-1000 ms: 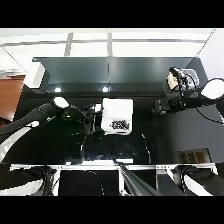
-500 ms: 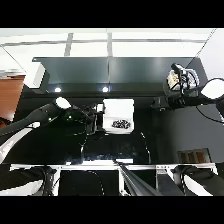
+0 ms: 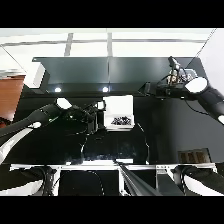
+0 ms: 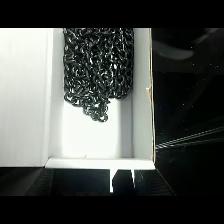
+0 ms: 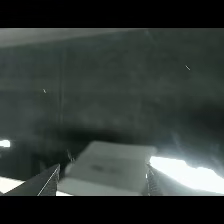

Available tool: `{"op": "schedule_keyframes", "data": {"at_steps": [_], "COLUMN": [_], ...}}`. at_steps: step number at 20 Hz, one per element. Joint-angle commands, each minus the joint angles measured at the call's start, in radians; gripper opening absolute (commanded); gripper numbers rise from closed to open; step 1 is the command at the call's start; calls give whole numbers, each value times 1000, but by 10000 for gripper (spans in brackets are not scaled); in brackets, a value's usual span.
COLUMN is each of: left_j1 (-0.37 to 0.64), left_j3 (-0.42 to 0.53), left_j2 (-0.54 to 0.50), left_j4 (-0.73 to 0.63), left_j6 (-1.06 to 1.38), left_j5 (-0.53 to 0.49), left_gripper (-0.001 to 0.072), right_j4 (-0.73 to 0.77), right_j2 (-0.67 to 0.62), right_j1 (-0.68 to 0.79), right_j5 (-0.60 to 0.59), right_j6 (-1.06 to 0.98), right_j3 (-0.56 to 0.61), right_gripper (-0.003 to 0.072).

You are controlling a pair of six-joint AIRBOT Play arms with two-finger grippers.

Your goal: Fold the box and place the chain.

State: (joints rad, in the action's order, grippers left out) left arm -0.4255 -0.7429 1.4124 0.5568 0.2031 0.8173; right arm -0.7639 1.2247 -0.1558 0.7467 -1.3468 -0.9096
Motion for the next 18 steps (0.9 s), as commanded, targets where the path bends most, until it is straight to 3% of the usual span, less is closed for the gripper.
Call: {"op": "schedule_keyframes", "data": {"at_steps": [1,4,8,12,16,18], "left_j1": [-1,-1,-1,-1,-1,-1], "left_j3": [0,0,0,0,0,0], "left_j2": [1,1,1,1,1,1], "left_j4": [1,1,1,1,2,2], "left_j6": [-2,-2,-3,-2,-2,-2], "left_j5": [-5,-5,-4,-4,-4,-4], "left_gripper": [431,432,432,432,431,431], "right_j4": [95,129,115,93,-79,-98], "right_j2": [101,195,301,293,254,236], "right_j1": [-27,-29,-65,-92,-91,-91], "right_j5": [-105,-42,175,351,552,601], "right_j6": [77,131,262,421,600,682], "right_j3": [-4,-99,-282,-301,-304,-303], "right_gripper": [623,623,622,622,622,622]}}
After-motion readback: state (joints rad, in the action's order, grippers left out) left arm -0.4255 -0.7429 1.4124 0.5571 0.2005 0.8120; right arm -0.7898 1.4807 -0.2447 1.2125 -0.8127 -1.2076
